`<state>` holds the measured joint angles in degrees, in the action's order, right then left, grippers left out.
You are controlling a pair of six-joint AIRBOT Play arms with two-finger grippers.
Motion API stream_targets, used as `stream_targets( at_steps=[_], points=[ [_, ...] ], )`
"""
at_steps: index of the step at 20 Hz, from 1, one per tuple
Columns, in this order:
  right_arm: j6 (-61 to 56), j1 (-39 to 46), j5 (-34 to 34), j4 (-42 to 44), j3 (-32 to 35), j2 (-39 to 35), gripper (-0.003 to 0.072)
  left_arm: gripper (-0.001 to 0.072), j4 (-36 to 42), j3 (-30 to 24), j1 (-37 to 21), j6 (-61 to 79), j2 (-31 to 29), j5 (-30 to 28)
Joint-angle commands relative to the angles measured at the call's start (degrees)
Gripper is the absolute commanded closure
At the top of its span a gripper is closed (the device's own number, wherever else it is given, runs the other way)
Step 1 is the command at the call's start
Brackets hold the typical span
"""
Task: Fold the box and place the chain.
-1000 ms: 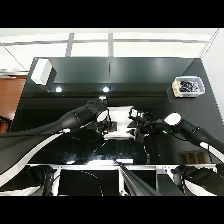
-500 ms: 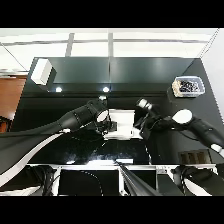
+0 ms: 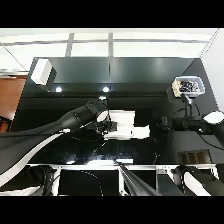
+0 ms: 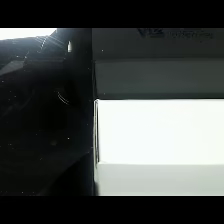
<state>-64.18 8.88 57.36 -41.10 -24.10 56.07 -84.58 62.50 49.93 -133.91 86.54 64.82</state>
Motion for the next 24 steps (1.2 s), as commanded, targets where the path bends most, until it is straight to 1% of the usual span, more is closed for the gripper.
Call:
stream_targets(
  at_steps=[1,3,5,8,13,16,19,20,21,22,23,24],
  points=[
    [-3.76,-3.04,0.39,5.75,3.80,4.33,0.0674,0.0682,-0.02,0.04,-0.04,-0.04,0.02,0.15],
    [-3.41,-6.36,-1.11,7.02,3.78,7.76,0.0674,0.0682,-0.02,0.04,-0.04,-0.04,0.02,0.15],
    [-2.56,-6.97,-2.49,7.30,3.78,9.73,0.0674,0.0682,-0.02,0.04,-0.04,-0.04,0.02,0.15],
    [-0.85,-7.34,-2.32,9.68,3.78,10.62,0.0674,0.0682,-0.02,0.04,-0.04,-0.04,0.02,0.17],
    [1.62,-11.21,-2.93,13.57,3.76,11.78,0.0673,0.0682,-0.02,0.04,-0.04,-0.04,0.02,0.13],
    [4.50,-11.30,-1.77,14.36,3.74,11.85,0.0673,0.0682,-0.02,0.04,-0.04,-0.04,0.02,0.15],
    [8.00,-11.28,1.77,14.62,2.27,11.85,0.0670,0.0682,-0.02,0.04,-0.04,-0.04,0.02,0.15],
    [8.41,-11.28,3.13,14.51,1.07,11.85,0.0595,0.0682,-0.02,0.04,-0.04,-0.04,0.02,0.15],
    [8.41,-11.28,3.98,14.43,-0.26,11.85,0.0320,0.0682,-0.02,0.04,-0.04,-0.04,0.02,0.15],
    [8.39,-11.28,4.61,14.36,-1.70,11.85,0.0147,0.0682,-0.02,0.04,-0.04,-0.04,0.02,0.15],
    [8.41,-11.28,5.31,14.25,-2.97,11.85,0.0116,0.0682,-0.02,0.04,-0.04,-0.04,0.02,0.13],
    [8.35,-11.28,6.21,14.32,-4.04,11.85,0.0116,0.0682,-0.02,0.04,-0.04,-0.04,0.02,0.13]
  ],
)
